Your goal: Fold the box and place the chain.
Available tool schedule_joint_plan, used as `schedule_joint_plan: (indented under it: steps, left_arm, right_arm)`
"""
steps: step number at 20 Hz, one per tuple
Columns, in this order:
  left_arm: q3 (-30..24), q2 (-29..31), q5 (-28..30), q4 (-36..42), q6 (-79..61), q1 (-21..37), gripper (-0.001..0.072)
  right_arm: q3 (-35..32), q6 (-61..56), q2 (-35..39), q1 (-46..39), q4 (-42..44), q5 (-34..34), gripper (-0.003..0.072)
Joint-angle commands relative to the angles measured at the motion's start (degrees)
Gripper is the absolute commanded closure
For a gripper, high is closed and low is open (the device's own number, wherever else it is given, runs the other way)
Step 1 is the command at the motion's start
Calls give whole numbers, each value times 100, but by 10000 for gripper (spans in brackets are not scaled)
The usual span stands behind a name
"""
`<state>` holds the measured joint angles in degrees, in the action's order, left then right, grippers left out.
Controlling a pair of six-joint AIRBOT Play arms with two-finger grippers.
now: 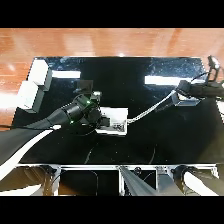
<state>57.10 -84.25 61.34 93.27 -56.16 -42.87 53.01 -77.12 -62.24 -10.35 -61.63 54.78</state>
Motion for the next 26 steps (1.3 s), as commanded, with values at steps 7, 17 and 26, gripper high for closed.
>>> schedule_joint_plan:
  steps: [7,17,26]
  left_arm:
    - [2,0,-2,-2,-2,2,690]
    - [2,0,9,0,-2,2,690]
    - [2,0,-9,-2,-2,-2,690]
  right_arm:
    - [37,295,2234,857,846,852,650]
    - [1132,378,2210,3200,1469,-201,649]
    - [1132,433,1534,4306,1591,-876,649]
